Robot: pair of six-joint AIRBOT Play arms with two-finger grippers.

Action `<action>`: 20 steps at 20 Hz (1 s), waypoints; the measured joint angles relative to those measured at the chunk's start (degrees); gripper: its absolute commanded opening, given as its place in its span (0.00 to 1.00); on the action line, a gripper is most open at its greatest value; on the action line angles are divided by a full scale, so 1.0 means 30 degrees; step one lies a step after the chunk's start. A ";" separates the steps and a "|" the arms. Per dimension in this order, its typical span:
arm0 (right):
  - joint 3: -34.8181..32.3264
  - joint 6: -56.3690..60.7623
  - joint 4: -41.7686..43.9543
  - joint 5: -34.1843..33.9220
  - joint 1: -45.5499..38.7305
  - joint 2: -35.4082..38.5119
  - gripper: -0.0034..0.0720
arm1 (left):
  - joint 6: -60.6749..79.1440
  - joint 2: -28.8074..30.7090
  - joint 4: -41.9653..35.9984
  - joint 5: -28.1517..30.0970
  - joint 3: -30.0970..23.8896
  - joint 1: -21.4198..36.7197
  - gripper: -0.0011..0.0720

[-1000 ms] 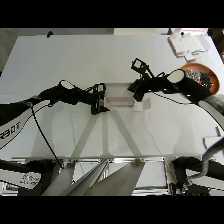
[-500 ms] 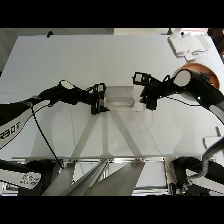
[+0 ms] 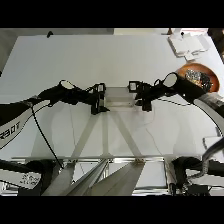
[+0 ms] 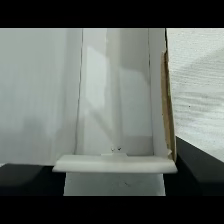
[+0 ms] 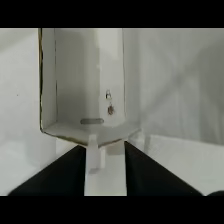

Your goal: Fold the box and place the chain.

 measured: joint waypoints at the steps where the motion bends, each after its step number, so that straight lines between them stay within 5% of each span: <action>1: -0.0007 -0.0357 0.0379 0.0007 0.0000 -0.0109 0.18 | 0.0000 0.0000 0.0000 0.0000 0.0000 0.0000 0.25; 7: 0.0000 -0.1282 0.1996 0.0051 0.0029 -0.0372 0.11 | -0.0015 0.0000 0.0007 -0.0015 0.0000 0.0000 0.25; 8: -0.0007 -0.1333 0.2113 0.0189 0.0029 -0.0393 0.18 | -0.0015 0.0000 0.0007 -0.0015 0.0000 0.0000 0.25; 11: -0.0007 -0.1435 0.2339 0.0459 0.0029 -0.0408 0.64 | -0.0015 0.0000 0.0000 -0.0015 0.0000 0.0000 0.25; 15: -0.0007 -0.1464 0.2470 0.0452 0.0015 -0.0408 0.71 | -0.0007 0.0000 0.0000 -0.0007 0.0000 0.0000 0.25; 16: -0.0007 -0.1457 0.2484 0.0459 0.0015 -0.0408 0.67 | -0.0007 0.0000 0.0000 -0.0007 0.0000 0.0000 0.25; 19: -0.0007 -0.1406 0.2616 0.0525 0.0015 -0.0408 0.08 | -0.0007 0.0000 0.0000 -0.0007 0.0000 0.0000 0.25; 20: -0.0007 -0.1399 0.2623 0.0780 0.0022 -0.0408 0.06 | -0.0007 0.0000 0.0000 -0.0007 0.0000 0.0000 0.25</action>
